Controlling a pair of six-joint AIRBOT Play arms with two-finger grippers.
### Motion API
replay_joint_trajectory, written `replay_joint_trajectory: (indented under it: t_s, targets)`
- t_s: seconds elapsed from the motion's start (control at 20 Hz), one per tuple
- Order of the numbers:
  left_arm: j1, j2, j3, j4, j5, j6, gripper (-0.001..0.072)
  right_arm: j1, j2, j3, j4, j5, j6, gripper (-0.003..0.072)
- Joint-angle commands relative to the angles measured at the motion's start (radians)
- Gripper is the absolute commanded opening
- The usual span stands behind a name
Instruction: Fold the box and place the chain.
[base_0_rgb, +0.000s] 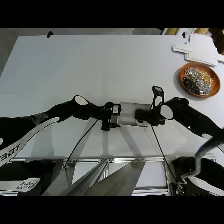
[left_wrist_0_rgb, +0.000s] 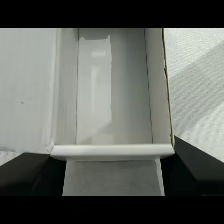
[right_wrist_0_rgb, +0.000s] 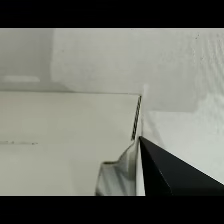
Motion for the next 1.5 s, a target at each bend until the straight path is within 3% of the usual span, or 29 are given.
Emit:
replay_joint_trajectory:
  t_s: [0.0, 0.1, 0.25, 0.45, 0.5, 0.65, 0.7, 0.75, 0.8, 1.45]
  targets:
    - [0.0, 0.0, 0.0, 0.001, -0.002, 0.001, 0.0149, 0.048, -0.05, 0.018, -0.05, 0.017, 0.08, 0.04]
    - [0.0, 0.0, 0.0, 0.001, -0.002, 0.001, 0.0149, 0.061, -0.062, 0.019, -0.052, 0.015, 0.083, 0.0375]
    - [0.0, 0.0, 0.0, 0.001, -0.002, 0.001, 0.0149, 0.061, -0.062, 0.02, -0.071, 0.014, 0.105, 0.0265]
    - [0.0, 0.0, 0.0, 0.001, -0.002, 0.001, 0.0149, 0.061, -0.062, 0.02, -0.077, 0.002, 0.105, 0.0027]
    - [0.0, 0.0, 0.0, 0.001, -0.002, 0.001, 0.0149, 0.061, -0.062, 0.02, -0.077, 0.0, 0.105, 0.0019]
    - [0.0, 0.0, 0.0, 0.001, -0.002, 0.001, 0.0149, 0.061, -0.062, 0.02, -0.083, 0.004, 0.105, 0.0019]
    - [0.0, 0.0, 0.0, 0.001, -0.002, 0.001, 0.0149, 0.061, -0.062, 0.02, -0.089, 0.005, 0.105, 0.0051]
    - [0.0, 0.0, 0.0, 0.001, -0.002, 0.001, 0.0149, 0.061, -0.062, 0.021, -0.092, 0.007, 0.105, 0.0171]
    - [0.0, 0.0, 0.0, 0.001, -0.002, 0.001, 0.0149, 0.061, -0.062, 0.022, -0.098, 0.011, 0.105, 0.0191]
    - [0.0, 0.0, 0.0, 0.001, -0.002, 0.001, 0.0149, 0.06, -0.102, 0.023, -0.156, 0.108, 0.101, 0.0196]
